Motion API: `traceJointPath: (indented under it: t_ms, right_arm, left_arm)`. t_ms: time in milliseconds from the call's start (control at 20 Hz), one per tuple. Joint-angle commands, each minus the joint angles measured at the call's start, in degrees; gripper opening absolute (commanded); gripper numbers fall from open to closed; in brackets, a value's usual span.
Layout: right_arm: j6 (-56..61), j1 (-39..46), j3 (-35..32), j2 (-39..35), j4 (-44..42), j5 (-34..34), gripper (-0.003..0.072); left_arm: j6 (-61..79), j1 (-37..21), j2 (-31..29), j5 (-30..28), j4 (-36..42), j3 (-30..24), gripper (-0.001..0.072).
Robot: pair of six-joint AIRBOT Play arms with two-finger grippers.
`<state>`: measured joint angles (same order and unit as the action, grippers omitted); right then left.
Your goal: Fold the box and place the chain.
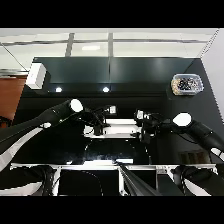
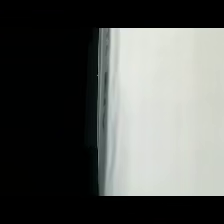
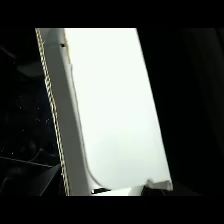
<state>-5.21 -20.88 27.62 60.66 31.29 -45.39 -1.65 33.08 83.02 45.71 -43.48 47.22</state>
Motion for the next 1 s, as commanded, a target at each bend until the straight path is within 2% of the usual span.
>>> traceJointPath:
  t_ms: [0,550,950]
  right_arm:
    - [-3.23,0.07,-0.26,2.21,0.5,-0.24,0.0594]
    - [-8.41,0.07,-0.26,7.52,0.26,1.29,0.0594]
    - [-8.57,0.04,-0.26,7.96,0.31,2.43,0.0593]
  left_arm:
    - [-0.09,0.02,0.04,-0.04,0.02,-0.02,0.0027]
    - [-0.09,0.02,0.04,-0.07,0.02,-0.02,0.0027]
    - [-0.09,0.02,0.04,-0.09,0.02,-0.02,0.0027]
